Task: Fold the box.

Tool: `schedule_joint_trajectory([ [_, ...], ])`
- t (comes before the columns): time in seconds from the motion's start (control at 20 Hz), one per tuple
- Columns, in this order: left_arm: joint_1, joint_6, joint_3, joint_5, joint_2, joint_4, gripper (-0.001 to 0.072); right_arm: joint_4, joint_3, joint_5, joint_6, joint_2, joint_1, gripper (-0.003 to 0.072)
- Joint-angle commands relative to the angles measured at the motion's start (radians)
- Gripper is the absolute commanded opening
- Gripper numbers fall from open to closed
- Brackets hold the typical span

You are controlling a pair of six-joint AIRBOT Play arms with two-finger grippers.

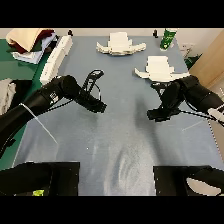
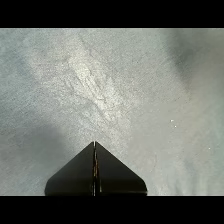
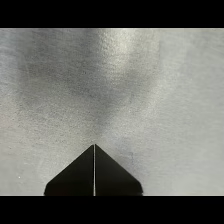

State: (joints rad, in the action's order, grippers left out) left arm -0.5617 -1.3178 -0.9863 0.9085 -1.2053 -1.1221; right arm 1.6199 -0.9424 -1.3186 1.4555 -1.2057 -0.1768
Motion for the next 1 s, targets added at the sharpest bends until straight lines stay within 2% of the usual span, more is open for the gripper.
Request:
schedule_joint_trajectory([
  [0.0,0.0,0.0,0.001,0.0,0.0,0.0,0.0014,0.0,-0.001,0.0,0.0,0.0,0.0,0.0005],
  [0.35,0.0,0.0,0.001,0.0,0.0,0.0,0.0014,0.0,-0.001,0.001,0.0,0.0,0.0,0.0005],
  [0.5,0.0,0.0,0.001,0.0,0.0,0.0,0.0014,0.008,-0.001,0.069,-0.001,0.0,0.0,0.0005],
  [0.65,0.0,0.0,0.001,0.0,0.0,0.0,0.0014,0.105,-0.002,0.095,-0.117,-0.01,0.0,0.0006],
  [0.7,0.0,0.0,0.001,0.0,0.0,0.0,0.0014,0.084,-0.015,0.106,-0.168,-0.019,0.007,0.0006],
  [0.8,0.0,0.0,0.001,0.0,0.0,0.0,0.0014,0.016,-0.117,0.089,-0.174,-0.072,0.075,0.0015],
  [0.85,0.0,0.0,0.001,0.0,0.0,0.0,0.0014,-0.001,-0.201,0.071,-0.172,-0.117,0.142,0.007],
  [0.95,0.0,0.0,0.001,0.0,0.0,0.0,0.0014,0.016,-0.397,0.052,-0.142,-0.228,0.313,0.0305],
])
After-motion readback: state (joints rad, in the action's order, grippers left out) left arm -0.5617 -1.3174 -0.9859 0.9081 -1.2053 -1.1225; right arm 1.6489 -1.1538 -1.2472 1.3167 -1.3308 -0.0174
